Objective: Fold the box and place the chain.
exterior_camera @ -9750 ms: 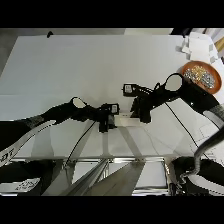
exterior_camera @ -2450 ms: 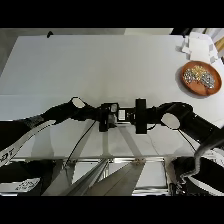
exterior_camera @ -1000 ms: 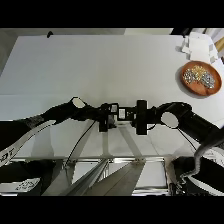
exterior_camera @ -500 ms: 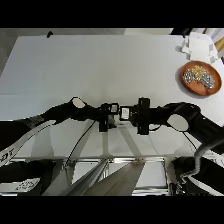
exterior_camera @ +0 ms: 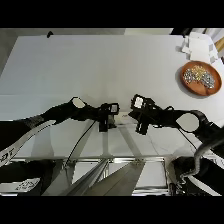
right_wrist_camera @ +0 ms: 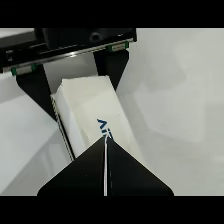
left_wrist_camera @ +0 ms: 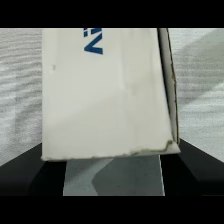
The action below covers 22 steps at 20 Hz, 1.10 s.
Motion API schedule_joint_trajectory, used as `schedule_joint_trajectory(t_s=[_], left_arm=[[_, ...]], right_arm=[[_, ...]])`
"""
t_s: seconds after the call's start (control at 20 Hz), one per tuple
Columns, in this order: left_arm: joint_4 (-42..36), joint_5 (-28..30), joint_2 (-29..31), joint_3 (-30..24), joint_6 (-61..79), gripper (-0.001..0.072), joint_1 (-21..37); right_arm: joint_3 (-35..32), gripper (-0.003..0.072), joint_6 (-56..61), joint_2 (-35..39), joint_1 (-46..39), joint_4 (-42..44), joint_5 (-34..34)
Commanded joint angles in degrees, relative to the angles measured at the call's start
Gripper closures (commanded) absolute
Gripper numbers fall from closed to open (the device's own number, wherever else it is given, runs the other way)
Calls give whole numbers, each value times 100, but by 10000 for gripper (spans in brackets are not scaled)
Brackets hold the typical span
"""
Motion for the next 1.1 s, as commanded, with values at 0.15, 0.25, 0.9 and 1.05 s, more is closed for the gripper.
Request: schedule_joint_trajectory(t_s=[0.15,0.25,0.9,1.05], left_arm=[[-2,2,4,0,0,437,0],[0,2,4,0,0,437,0],[0,2,4,0,0,437,0],[-2,2,4,0,0,437,0]], right_arm=[[-415,670,-474,-269,-83,964,-267],[-424,670,-516,-295,-83,944,-249],[-758,672,-570,-562,238,691,-350],[-758,672,-570,-791,238,691,-358]])
